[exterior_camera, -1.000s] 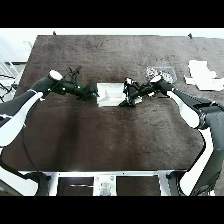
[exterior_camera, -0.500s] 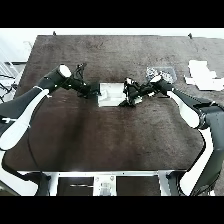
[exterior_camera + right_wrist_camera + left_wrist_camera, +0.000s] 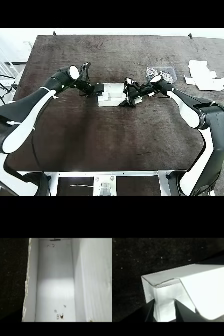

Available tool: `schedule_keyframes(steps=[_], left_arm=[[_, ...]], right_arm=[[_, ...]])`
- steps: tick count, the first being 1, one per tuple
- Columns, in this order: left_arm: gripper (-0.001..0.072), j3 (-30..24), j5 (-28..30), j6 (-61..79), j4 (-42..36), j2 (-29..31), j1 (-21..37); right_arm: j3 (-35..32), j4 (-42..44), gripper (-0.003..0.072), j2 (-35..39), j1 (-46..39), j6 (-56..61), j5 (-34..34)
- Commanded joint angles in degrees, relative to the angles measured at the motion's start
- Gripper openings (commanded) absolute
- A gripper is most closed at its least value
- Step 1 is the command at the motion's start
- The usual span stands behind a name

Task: Fold the box and place the chain.

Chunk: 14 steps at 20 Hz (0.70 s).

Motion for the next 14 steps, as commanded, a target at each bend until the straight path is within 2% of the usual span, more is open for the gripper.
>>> schedule_keyframes(steps=[1, 8, 14], left_arm=[[0.0319, 0.8, 0.2, -2.6, 3.7, -0.2, -0.9], [0.032, 1.0, -0.5, -5.2, 8.0, -0.6, -2.2], [0.0317, 5.5, -2.9, -8.2, 11.4, -4.9, -4.5]], right_arm=[[0.0, 0.0, 0.0583, 0.0, 0.0, 0.0, 0.0], [0.0, 0.0, 0.0583, 0.0, 0.0, 0.0, 0.0], [0.0, 0.0, 0.0583, 0.0, 0.0, 0.0, 0.0]])
